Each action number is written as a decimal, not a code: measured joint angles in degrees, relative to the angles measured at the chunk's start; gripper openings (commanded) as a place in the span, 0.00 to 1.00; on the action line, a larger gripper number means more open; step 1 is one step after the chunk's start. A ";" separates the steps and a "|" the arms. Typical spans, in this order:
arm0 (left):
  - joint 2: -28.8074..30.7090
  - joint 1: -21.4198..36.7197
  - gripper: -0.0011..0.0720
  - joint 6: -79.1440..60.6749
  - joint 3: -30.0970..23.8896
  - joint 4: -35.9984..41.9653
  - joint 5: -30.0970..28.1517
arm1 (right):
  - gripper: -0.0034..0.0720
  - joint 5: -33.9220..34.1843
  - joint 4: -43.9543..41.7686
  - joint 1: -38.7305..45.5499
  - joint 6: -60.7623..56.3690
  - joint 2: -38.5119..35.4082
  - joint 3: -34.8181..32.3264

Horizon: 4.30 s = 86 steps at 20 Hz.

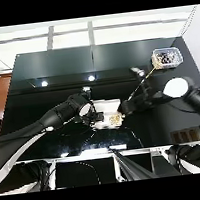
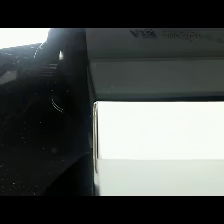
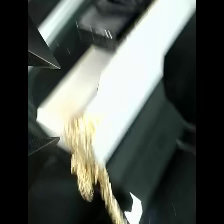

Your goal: Fold the box and place the chain.

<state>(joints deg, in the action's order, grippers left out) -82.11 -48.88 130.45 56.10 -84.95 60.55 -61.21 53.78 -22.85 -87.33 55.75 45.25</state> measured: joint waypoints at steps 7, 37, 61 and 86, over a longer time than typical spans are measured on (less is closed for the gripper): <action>0.00 0.00 0.06 0.00 0.00 0.11 0.07 | 0.99 13.97 19.47 20.09 -7.34 1.86 -1.33; 0.00 0.00 0.06 -0.02 0.00 0.17 0.13 | 0.06 -11.56 10.54 17.81 4.24 3.91 17.94; 0.00 0.00 0.06 -0.02 0.00 0.17 0.09 | 0.06 17.31 -13.20 -13.53 -0.55 -9.51 -3.85; 0.00 0.00 0.06 -0.02 0.00 0.17 0.13 | 1.00 29.83 21.38 21.46 -15.78 7.96 -1.99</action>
<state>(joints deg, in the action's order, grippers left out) -82.11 -48.88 130.43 56.10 -84.77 60.69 -31.38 75.16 -1.39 -103.11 63.70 43.27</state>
